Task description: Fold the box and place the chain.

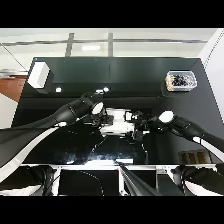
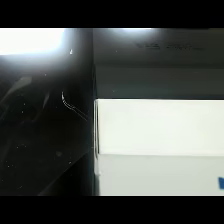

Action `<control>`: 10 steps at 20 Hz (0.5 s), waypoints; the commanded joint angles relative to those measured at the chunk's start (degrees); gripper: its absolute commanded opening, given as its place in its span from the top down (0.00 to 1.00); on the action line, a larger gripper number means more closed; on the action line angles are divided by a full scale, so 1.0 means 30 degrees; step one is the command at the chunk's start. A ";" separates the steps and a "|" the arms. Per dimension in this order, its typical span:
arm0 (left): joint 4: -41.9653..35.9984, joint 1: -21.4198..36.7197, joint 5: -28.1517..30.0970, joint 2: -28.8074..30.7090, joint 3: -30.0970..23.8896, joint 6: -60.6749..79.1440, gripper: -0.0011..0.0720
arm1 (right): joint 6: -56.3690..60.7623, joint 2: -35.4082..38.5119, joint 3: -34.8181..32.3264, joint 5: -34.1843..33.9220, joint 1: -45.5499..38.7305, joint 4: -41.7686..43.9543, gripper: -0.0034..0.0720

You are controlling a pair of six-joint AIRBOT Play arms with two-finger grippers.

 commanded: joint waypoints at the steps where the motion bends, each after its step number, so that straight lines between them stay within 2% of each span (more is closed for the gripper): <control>1: -0.0044 0.0036 0.0044 0.0095 0.0022 0.0022 0.95 | 0.0291 0.0350 0.0007 0.0051 0.0000 -0.0044 0.19; 2: -0.0044 0.0036 0.0007 0.0153 0.0022 0.0022 0.95 | 0.0452 0.0656 0.0007 0.0051 0.0000 -0.0058 0.19; 3: -0.0051 0.0036 -0.0015 0.0233 0.0022 0.0022 0.95 | 0.0583 0.1056 0.0007 0.0051 -0.0007 -0.0073 0.02; 5: -0.0044 0.0029 -0.0335 0.0342 0.0022 0.0029 0.95 | 0.0933 0.1996 0.0015 0.0291 -0.0007 -0.0823 0.02; 7: -0.0051 0.0029 -0.0721 0.0357 -0.0073 0.0029 0.95 | 0.1749 0.2805 0.0015 0.1005 -0.0124 -0.2769 0.02; 10: -0.0117 -0.0029 -0.0670 0.0415 -0.0372 0.0029 0.95 | 0.2565 0.3198 0.0015 0.1639 -0.0430 -0.4218 0.02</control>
